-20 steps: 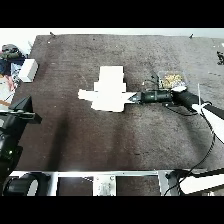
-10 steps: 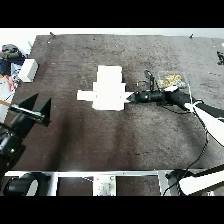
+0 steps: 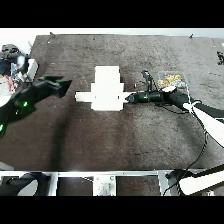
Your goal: Fold the box and place the chain.
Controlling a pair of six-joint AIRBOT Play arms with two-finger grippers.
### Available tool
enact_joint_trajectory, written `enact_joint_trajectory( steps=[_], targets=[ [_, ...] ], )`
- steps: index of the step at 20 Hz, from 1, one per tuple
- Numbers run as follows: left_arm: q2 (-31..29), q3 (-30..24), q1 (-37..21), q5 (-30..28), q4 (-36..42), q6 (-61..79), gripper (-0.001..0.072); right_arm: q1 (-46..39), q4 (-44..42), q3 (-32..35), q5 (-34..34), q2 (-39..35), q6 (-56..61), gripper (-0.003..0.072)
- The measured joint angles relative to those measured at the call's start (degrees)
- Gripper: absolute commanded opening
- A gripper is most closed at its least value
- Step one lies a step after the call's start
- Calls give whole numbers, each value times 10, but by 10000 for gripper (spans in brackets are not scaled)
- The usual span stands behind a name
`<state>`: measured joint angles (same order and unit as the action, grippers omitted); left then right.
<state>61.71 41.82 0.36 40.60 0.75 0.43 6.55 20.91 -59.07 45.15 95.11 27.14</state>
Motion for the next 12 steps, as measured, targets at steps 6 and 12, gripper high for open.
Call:
enact_joint_trajectory(
  steps=[6, 12],
  targets=[
    [269, 292, 5, 187, -189, -158, 549, 0, 1, 0, 1, 0, -11, 11],
    [454, 564, 41, 307, -336, -293, 547, 0, 4, 0, 9, 0, -19, 11]
  ],
)
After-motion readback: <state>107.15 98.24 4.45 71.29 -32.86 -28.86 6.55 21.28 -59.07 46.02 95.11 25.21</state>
